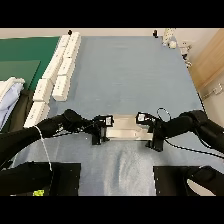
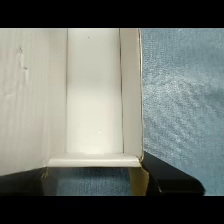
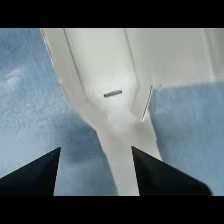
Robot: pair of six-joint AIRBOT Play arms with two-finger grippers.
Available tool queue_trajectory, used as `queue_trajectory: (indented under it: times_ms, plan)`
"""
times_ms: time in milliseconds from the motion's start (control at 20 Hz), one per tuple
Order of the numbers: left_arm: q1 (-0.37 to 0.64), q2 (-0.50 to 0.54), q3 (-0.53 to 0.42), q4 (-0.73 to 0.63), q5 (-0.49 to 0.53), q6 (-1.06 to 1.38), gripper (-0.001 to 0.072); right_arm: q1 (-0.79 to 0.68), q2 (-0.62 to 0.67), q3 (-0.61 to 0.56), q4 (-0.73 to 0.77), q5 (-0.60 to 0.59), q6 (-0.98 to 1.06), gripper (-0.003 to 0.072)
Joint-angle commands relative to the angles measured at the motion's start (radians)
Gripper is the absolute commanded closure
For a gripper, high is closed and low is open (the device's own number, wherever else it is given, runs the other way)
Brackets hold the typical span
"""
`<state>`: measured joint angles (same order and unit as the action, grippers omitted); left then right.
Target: Fold the box.
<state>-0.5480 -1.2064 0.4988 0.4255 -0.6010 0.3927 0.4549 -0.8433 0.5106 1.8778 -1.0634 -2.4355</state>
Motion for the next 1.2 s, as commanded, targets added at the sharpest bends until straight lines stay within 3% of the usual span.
queue_trajectory:
  times_ms: [0,50,150,200,250,350,500,550,950,1150]
  plan:
    - [0.000,0.000,0.001,0.001,-0.002,0.000,0.0242,0.000,0.130,0.004,-0.006,-0.180,0.467,0.0086]
    - [0.000,0.000,0.001,0.001,-0.002,0.000,0.0242,0.000,0.153,0.004,0.084,-0.169,0.593,0.0162]
    - [0.000,0.000,0.001,0.001,-0.002,0.000,0.0242,0.003,0.154,-0.005,0.346,-0.073,0.764,0.0224]
    - [0.000,0.000,0.001,0.001,-0.002,0.000,0.0242,0.020,0.141,-0.013,0.482,0.027,0.771,0.0330]
    - [0.000,0.000,0.001,0.001,-0.002,0.000,0.0242,0.058,0.121,-0.015,0.567,0.163,0.787,0.0351]
    - [0.000,0.000,0.001,0.001,-0.003,0.000,0.0242,0.137,0.074,-0.013,0.579,0.447,0.872,0.0352]
    - [0.000,0.000,0.001,0.001,-0.002,0.000,0.0242,0.140,-0.011,0.025,0.551,0.651,0.888,0.0374]
    - [0.000,0.000,0.001,0.001,-0.002,0.000,0.0242,0.121,-0.042,0.038,0.546,0.663,0.888,0.0404]
    - [0.000,0.000,0.001,0.001,-0.002,0.000,0.0242,0.045,-0.312,0.053,0.542,0.579,0.863,0.0404]
    - [0.000,0.000,0.001,0.001,-0.002,0.000,0.0242,0.045,-0.356,0.053,0.542,0.550,0.820,0.0403]
